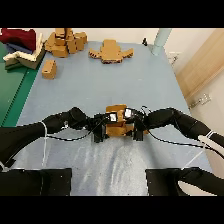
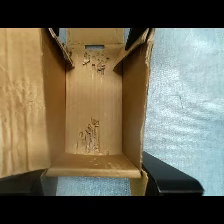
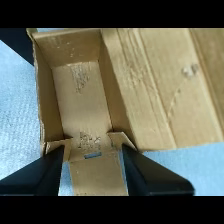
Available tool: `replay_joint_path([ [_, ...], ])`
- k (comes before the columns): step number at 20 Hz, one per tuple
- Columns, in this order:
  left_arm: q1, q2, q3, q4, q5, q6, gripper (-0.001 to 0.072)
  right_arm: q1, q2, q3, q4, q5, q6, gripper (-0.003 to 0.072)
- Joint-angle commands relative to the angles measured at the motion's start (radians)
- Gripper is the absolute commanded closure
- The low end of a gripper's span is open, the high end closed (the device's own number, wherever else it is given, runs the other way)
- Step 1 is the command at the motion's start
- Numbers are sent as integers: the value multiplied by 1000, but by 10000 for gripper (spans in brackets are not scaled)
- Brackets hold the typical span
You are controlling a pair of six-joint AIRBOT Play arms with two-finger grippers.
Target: Fold the box.
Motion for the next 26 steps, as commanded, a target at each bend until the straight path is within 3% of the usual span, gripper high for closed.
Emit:
replay_joint_path([
  [1,0,0,0,0,0,0,385,2,-1,-2,3,-1,0,77],
  [5,0,0,0,0,0,0,385,2,0,-1,-5,-2,5,95],
  [6,0,0,0,0,0,0,385,2,2,-1,-29,-2,47,199],
  [7,0,0,0,0,0,0,385,1,11,0,-82,-1,122,399],
  [9,0,0,0,0,0,0,385,0,42,9,-270,8,381,623],
  [10,0,0,0,0,0,0,385,0,62,14,-392,18,531,681],
  [14,0,0,0,0,0,0,385,-8,140,55,-917,-82,1182,682],
  [16,0,0,0,0,0,0,385,-56,159,61,-1078,-185,1544,682],
  [18,0,0,0,0,0,0,385,-150,146,48,-944,-248,1611,683],
  [22,0,0,0,0,0,0,385,-216,90,1,-410,-227,1336,683],
  [26,0,0,0,0,0,0,385,-216,27,-8,-281,-210,1242,683],
])
